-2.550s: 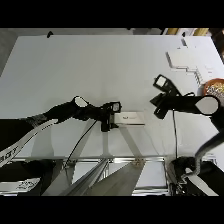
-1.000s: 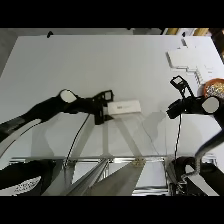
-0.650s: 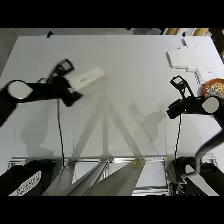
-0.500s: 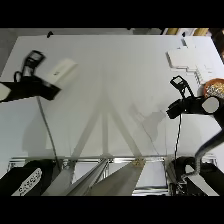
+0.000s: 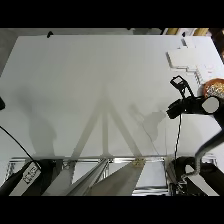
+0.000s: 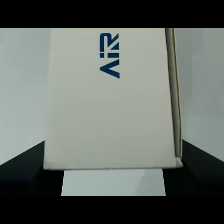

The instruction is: Fold the box and place the chain.

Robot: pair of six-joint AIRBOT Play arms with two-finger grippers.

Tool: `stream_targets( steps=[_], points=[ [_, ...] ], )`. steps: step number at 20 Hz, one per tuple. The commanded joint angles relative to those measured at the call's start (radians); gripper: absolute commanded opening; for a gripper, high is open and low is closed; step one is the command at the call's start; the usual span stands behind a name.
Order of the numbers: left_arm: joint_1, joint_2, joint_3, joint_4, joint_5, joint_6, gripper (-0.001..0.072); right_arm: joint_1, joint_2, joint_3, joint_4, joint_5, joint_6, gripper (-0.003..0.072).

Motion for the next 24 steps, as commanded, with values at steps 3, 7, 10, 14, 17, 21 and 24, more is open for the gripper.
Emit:
stream_targets(
  steps=[3, 7, 10, 14, 17, 21, 24],
  points=[
    [0.086, -0.085, 0.000, 0.009, -0.056, -0.032, 0.0288, -0.001, -0.001, 0.000, 0.000, 0.000, 0.000, 0.0019],
    [0.077, -0.163, -0.001, -0.024, -0.112, -0.030, 0.0431, -0.001, -0.001, 0.000, 0.000, 0.000, 0.000, 0.0019],
    [0.045, -0.172, -0.001, -0.036, -0.113, -0.027, 0.0505, -0.001, -0.001, 0.000, 0.000, 0.000, 0.000, 0.0019],
    [0.032, -0.171, -0.001, -0.045, -0.139, -0.006, 0.0697, -0.001, -0.001, 0.000, 0.000, 0.000, 0.000, 0.0019],
    [0.021, -0.170, -0.001, -0.087, -0.179, -0.007, 0.0691, -0.001, -0.001, 0.000, 0.000, 0.000, 0.000, 0.0019],
    [-0.016, -0.160, -0.001, -0.089, -0.220, -0.011, 0.0691, -0.001, -0.001, 0.000, 0.000, 0.000, 0.000, 0.0019],
    [-0.063, -0.082, -0.001, -0.077, -0.238, -0.010, 0.0690, -0.001, -0.001, 0.000, 0.000, 0.000, 0.000, 0.0019]
  ],
)
